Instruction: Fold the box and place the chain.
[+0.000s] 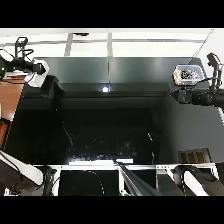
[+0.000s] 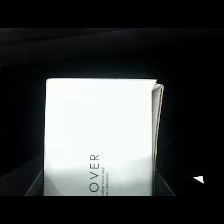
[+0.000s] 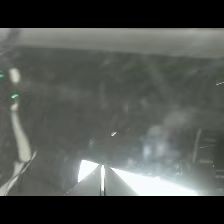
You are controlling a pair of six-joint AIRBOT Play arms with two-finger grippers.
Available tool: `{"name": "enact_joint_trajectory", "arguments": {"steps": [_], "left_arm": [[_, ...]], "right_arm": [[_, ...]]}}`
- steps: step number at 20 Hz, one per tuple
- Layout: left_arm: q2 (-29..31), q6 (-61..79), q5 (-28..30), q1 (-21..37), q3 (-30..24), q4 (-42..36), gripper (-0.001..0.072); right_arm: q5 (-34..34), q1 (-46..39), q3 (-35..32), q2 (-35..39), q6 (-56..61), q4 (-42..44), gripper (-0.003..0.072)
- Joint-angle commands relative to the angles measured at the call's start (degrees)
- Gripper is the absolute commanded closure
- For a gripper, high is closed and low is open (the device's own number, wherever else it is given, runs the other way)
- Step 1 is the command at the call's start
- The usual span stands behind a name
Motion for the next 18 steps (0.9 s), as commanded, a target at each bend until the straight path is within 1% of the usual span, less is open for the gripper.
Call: {"name": "enact_joint_trajectory", "arguments": {"steps": [1,2,3,4,5,6,7,8,9,10,11,12,13,15,16,17,18], "left_arm": [[-6.69,-1.73,-0.59,-0.20,6.54,0.09,0.0421],[-7.21,-1.73,-0.39,-0.57,6.54,0.28,0.0362],[-7.52,-1.77,-0.11,-0.96,6.54,0.35,0.0202],[-7.48,-1.97,0.09,-1.49,6.71,0.57,-0.0007],[-7.39,-2.67,-1.84,-2.14,8.70,2.25,-0.0008],[-7.39,-4.59,-4.59,-2.73,12.09,4.92,-0.0007],[-7.32,-7.04,-8.13,-3.45,16.59,7.76,-0.0007],[-6.73,-8.22,-10.80,-3.98,19.91,9.27,-0.0005],[-4.66,-10.51,-11.26,-4.17,20.63,8.85,-0.0001],[-2.05,-14.32,-10.80,-4.28,19.45,8.09,0.0028],[1.05,-17.62,-11.63,-4.39,17.59,7.48,0.0186],[4.04,-19.50,-12.98,-4.39,15.26,6.84,0.0545],[7.26,-19.63,-14.88,-4.39,12.46,5.29,0.0682],[13.09,-19.17,-17.38,-4.70,6.60,-0.04,0.0683],[16.59,-18.23,-17.07,-5.38,2.69,-2.62,0.0684],[20.65,-16.13,-15.21,-6.56,-2.34,-4.94,0.0685],[26.01,-13.40,-11.63,-8.28,-9.49,-6.56,0.0684]], "right_arm": [[-3.82,-0.26,0.00,-0.17,1.40,-1.22,0.0665],[-3.87,-0.26,0.00,-0.26,1.40,-1.25,0.0665],[-3.89,-0.28,0.00,-0.31,1.40,-1.60,0.0665],[-3.91,-0.28,0.00,-0.33,1.38,-1.64,0.0665],[-3.93,-0.26,0.00,-0.35,1.38,-1.64,0.0665],[-3.91,-0.28,0.00,-0.35,1.38,-1.64,0.0665],[-3.96,-0.26,0.00,-0.35,1.33,-1.64,0.0665],[-4.17,-0.26,0.00,-0.35,1.16,-1.64,0.0665],[-4.83,-0.26,0.00,-0.35,1.09,-1.64,0.0664],[-5.86,-0.15,0.00,-0.35,0.42,-1.62,0.0665],[-6.93,-0.11,0.00,-0.37,-0.44,-1.38,0.0664],[-8.09,-0.02,0.00,-0.37,-0.83,-1.42,0.0665],[-8.68,0.00,0.02,-0.37,-0.98,-1.40,0.0665],[-8.57,0.26,0.00,-0.37,-1.03,-1.51,0.0665],[-8.00,0.26,0.00,-0.37,-1.01,-1.46,0.0665],[-7.56,0.26,-0.02,-0.37,-1.01,-1.49,0.0665],[-7.69,0.26,-0.24,-0.37,-1.01,-1.44,0.0665]]}}
